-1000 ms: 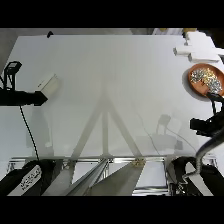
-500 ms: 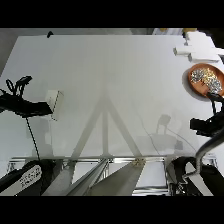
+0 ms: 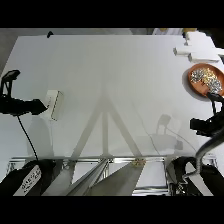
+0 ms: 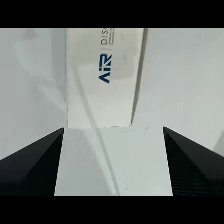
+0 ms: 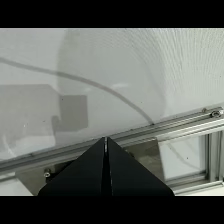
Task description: Fold the box and place the chain.
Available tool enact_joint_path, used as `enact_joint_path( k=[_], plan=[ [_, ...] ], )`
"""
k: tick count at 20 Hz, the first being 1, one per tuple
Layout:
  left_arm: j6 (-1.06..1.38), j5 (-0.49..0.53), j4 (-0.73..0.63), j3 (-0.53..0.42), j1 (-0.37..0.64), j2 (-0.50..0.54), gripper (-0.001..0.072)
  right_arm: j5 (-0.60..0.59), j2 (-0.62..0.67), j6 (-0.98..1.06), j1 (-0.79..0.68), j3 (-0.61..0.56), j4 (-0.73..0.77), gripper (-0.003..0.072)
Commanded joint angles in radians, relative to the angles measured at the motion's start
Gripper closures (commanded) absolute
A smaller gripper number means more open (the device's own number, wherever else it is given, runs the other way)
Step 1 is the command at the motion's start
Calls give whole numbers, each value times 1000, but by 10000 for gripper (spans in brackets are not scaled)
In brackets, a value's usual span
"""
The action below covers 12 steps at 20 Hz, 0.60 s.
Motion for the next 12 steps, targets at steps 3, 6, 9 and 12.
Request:
enact_joint_path(
  k=[3, 6, 9, 12],
  plan=[
    [-1, 15, 3, 1, -44, 262, 18, 0, 0, 0, -1, 0, 0, 670],
    [1, 6, 10, 1, -91, 360, 18, 0, 0, 0, -1, 0, 0, 670],
    [1, 4, 48, 1, -134, 387, 18, 0, 0, 0, -1, 0, 0, 670],
    [1, 10, 49, 1, -140, 383, 18, 0, 0, 0, -1, 0, 0, 670]
  ],
)
